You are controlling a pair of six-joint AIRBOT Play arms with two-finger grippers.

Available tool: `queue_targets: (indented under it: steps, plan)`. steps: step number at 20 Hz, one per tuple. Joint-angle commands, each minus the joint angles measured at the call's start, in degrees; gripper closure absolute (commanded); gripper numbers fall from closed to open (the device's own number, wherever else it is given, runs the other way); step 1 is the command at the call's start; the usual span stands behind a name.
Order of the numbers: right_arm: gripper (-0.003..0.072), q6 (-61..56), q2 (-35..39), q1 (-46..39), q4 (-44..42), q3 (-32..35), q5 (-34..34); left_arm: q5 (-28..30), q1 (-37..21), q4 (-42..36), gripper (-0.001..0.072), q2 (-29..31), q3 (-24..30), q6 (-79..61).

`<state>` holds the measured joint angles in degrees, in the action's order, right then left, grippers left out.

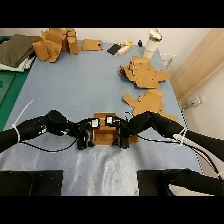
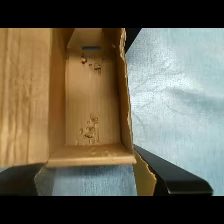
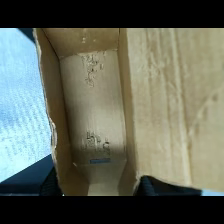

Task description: Fold the box.

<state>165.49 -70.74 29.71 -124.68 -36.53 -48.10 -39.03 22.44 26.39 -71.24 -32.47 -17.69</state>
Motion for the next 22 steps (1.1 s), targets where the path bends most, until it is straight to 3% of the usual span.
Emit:
queue_targets:
  steps: [1,10,11,12,13,22]
  plan:
    - [0.0183,-0.02,-0.02,0.02,0.0,-0.04,0.02,0.7,0.94,-2.19,0.0009,-1.16,-0.07,-2.01]
    - [0.0183,-0.02,-0.02,0.02,0.0,-0.04,0.0,1.14,0.92,-2.19,0.0012,-1.16,-0.07,-1.97]
    - [0.0183,-0.02,-0.02,0.02,0.0,-0.04,0.0,1.14,0.92,-2.19,0.0044,-1.18,-0.07,-1.99]
    - [0.0183,-0.02,-0.02,0.02,0.0,-0.04,0.0,1.11,0.92,-2.16,0.0203,-1.16,-0.07,-1.99]
    - [0.0183,-0.02,-0.02,0.02,0.0,-0.04,0.0,1.14,0.92,-2.16,0.0257,-1.18,-0.07,-2.01]
    - [0.0183,-0.02,-0.02,0.02,0.0,-0.04,0.0,0.9,0.92,-2.19,0.0257,-1.16,-0.07,-1.97]
